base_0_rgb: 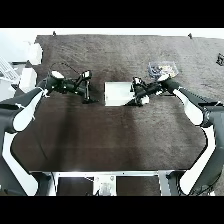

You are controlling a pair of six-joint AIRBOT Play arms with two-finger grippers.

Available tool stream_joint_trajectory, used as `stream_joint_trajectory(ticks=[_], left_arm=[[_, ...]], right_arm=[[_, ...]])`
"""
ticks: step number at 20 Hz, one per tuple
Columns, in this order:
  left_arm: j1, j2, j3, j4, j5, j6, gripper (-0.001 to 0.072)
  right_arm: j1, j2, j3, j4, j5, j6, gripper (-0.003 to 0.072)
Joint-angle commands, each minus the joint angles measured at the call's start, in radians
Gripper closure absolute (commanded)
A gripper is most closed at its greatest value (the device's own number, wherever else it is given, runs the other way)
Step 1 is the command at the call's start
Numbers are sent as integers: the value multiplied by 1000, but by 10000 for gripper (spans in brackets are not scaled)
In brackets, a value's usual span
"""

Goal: Fold the box and place the chain.

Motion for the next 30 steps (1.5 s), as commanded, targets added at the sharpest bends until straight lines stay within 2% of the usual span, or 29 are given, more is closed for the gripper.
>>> stream_joint_trajectory(ticks=[1,7,20,30], left_arm=[[-6,-35,5,-74,19,50,-8],[-42,-77,35,-105,36,80,-8],[-45,-77,40,-71,-29,132,-10],[-51,-77,40,-80,-10,132,-9]], right_arm=[[-1,0,0,0,0,0,147],[-1,0,0,0,0,0,147],[-1,0,0,0,0,0,147],[-1,0,0,0,0,0,147]])
